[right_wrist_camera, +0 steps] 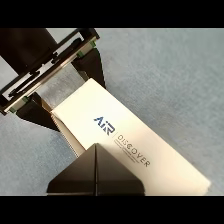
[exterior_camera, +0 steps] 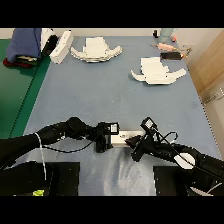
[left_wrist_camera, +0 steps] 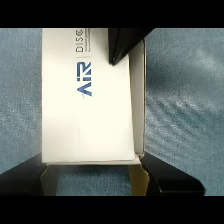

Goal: Fold the box.

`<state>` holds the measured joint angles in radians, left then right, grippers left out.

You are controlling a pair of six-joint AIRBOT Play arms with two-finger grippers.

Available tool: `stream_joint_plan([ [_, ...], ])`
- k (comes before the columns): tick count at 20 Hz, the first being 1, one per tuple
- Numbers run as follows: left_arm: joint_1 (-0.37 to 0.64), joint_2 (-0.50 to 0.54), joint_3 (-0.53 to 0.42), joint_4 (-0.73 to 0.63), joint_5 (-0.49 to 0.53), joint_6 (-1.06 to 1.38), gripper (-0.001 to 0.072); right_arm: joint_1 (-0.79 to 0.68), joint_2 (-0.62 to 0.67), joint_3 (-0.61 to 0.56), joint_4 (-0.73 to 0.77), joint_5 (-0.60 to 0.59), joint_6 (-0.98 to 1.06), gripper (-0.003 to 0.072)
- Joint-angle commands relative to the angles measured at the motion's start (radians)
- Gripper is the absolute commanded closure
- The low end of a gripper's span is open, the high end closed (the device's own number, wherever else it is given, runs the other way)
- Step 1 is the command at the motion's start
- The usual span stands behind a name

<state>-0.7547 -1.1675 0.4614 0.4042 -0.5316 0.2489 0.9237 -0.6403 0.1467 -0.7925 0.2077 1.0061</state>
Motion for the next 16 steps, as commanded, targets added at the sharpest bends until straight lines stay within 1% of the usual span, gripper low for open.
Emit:
stream_joint_plan([
  [1, 0.0, 0.0, 0.001, 0.0, 0.0, 0.0, 0.0165, 0.001, -0.033, -0.008, 0.008, 0.011, 0.007, 0.0685],
  [7, 0.0, 0.0, 0.001, 0.0, 0.0, 0.0, 0.0164, 0.025, -0.032, -0.008, 0.012, 0.016, 0.007, 0.0685],
  [10, 0.0, 0.0, 0.001, 0.0, 0.0, 0.0, 0.0164, 0.025, -0.031, -0.003, 0.012, -0.001, 0.007, 0.0685],
  [12, 0.0, 0.0, 0.001, 0.0, 0.0, 0.0, 0.0164, 0.024, -0.027, 0.025, 0.011, -0.01, 0.007, 0.0685],
  [16, 0.0, 0.0, 0.001, 0.0, 0.0, 0.0, 0.0165, 0.021, 0.037, 0.096, -0.042, -0.015, 0.007, 0.0685],
])
